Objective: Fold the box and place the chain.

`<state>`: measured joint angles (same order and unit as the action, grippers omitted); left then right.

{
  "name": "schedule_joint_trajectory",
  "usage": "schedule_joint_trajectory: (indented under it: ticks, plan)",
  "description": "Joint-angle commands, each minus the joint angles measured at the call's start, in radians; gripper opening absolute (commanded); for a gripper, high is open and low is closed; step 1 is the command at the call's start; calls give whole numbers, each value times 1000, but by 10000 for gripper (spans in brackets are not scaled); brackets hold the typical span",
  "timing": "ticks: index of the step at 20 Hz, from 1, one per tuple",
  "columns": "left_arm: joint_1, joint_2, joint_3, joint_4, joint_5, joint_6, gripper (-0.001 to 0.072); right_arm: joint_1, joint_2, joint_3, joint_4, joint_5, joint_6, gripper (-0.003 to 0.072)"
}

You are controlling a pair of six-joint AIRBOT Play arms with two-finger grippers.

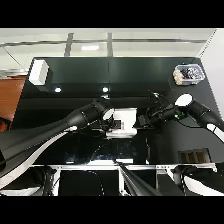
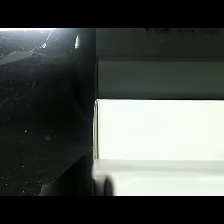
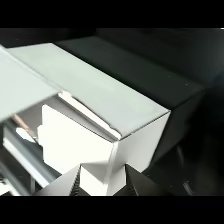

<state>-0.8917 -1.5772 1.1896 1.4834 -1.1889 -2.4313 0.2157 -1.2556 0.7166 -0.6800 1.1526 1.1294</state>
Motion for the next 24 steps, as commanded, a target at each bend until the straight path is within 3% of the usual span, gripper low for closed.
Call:
schedule_joint_trajectory:
  ticks: [1,9,14,18,24]
  plan:
    - [1,0,0,0,3,0,28,72,0,47,-161,-23,150,315]
    - [1,0,0,0,3,1,28,292,-1,73,-417,-169,560,305]
    - [1,0,0,-1,3,0,28,422,-3,138,-685,-188,904,305]
    - [1,0,0,-1,3,0,28,453,-14,140,-777,-162,1027,305]
    - [1,0,0,-1,3,0,28,454,-42,140,-771,-121,1059,304]
